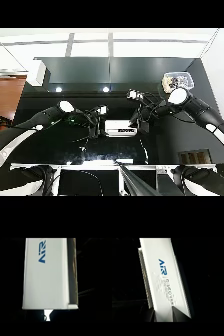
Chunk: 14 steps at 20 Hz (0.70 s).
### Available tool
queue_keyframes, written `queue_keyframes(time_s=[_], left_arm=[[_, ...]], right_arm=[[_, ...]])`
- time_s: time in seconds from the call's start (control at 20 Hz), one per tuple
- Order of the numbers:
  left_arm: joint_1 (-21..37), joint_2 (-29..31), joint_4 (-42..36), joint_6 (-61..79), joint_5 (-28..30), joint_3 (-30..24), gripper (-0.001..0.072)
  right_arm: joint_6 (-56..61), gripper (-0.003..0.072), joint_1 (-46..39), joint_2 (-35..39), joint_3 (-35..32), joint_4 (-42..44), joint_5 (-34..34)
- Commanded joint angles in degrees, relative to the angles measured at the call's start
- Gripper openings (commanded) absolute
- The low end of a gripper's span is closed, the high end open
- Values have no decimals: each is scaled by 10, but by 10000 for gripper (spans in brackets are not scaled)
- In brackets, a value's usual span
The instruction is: Fold the box and place the chain.
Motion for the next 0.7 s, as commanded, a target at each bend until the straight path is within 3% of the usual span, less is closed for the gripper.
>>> queue_keyframes(time_s=[0.0,0.65], left_arm=[[0,0,0,1,-1,0,435],[0,0,0,1,-1,0,435]], right_arm=[[1,224,1,0,0,0,9],[7,225,18,0,-16,-4,12]])
